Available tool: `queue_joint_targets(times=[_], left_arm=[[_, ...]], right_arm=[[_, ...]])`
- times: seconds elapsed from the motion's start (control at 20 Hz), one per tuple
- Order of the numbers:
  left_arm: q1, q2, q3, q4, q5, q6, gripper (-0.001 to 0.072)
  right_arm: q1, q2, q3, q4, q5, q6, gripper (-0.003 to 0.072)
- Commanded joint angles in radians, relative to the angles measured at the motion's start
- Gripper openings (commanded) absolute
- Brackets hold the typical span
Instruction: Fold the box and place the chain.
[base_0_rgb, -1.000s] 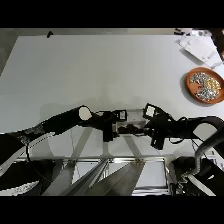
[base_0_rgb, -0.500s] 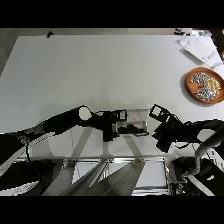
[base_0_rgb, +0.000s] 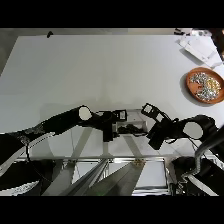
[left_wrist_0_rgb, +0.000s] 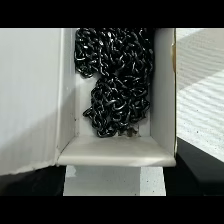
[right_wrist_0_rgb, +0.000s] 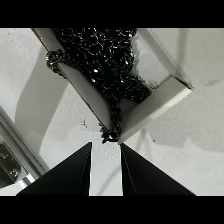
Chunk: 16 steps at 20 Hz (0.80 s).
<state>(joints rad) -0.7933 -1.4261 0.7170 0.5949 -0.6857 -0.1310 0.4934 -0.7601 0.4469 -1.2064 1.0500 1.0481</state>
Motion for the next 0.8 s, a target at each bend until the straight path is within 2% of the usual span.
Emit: queue_joint_targets(times=[0.0, 0.1, 0.15, 0.2, 0.3, 0.35, 0.6, 0.75], left_arm=[[0.000, 0.000, 0.000, 0.000, 0.000, 0.000, 0.0276], [0.000, 0.000, 0.000, 0.000, 0.000, 0.000, 0.0276], [0.000, 0.000, 0.000, 0.000, 0.000, 0.000, 0.0276], [0.000, 0.000, 0.000, 0.000, 0.000, 0.000, 0.0276], [0.000, 0.000, 0.000, 0.000, 0.000, 0.000, 0.0276], [0.000, 0.000, 0.000, 0.000, 0.000, 0.000, 0.0276], [0.000, 0.000, 0.000, 0.000, 0.000, 0.000, 0.0276], [0.000, 0.000, 0.000, 0.000, 0.000, 0.000, 0.0276]], right_arm=[[0.008, -0.021, 0.000, 0.011, -0.019, 0.003, 0.0155], [0.008, -0.021, 0.000, 0.009, -0.022, 0.023, 0.0104], [0.008, -0.021, 0.000, 0.009, -0.025, 0.038, 0.0104], [0.008, -0.021, 0.000, 0.009, -0.029, 0.064, 0.0108], [0.008, -0.021, 0.000, 0.010, -0.029, 0.179, 0.0189], [0.008, -0.021, 0.000, 0.010, -0.024, 0.248, 0.0203], [0.008, -0.021, 0.000, 0.003, 0.051, 0.502, 0.0203], [0.008, -0.021, 0.000, 0.002, 0.046, 0.636, 0.0201]])
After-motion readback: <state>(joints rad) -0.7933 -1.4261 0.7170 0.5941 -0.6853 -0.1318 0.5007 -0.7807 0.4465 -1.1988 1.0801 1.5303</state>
